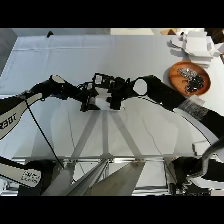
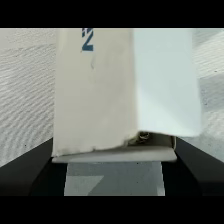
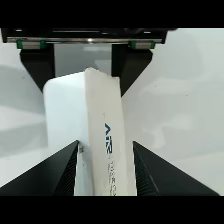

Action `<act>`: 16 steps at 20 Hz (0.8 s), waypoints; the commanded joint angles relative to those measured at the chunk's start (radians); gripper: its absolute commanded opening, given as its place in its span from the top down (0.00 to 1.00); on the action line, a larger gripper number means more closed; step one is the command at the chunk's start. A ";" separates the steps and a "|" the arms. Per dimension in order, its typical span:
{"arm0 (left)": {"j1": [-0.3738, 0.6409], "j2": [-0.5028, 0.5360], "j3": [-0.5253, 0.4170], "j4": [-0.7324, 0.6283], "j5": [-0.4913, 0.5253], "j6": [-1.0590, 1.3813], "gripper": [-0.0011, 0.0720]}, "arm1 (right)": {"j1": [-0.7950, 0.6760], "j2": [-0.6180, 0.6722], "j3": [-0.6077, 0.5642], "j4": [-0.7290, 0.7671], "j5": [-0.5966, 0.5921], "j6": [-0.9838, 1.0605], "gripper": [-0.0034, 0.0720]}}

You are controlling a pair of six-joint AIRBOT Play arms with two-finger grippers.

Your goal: Fold the box and place the chain.

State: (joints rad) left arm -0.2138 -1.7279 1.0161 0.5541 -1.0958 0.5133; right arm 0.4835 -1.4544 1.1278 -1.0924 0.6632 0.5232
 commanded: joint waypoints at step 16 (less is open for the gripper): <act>0.000 0.000 0.000 0.000 0.000 0.002 0.54 | 0.040 0.000 -0.050 -0.006 -0.019 0.004 0.62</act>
State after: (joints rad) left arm -0.2138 -1.7279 1.0161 0.5541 -1.0973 0.5167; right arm 0.5182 -1.4540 1.0782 -1.1042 0.6289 0.5259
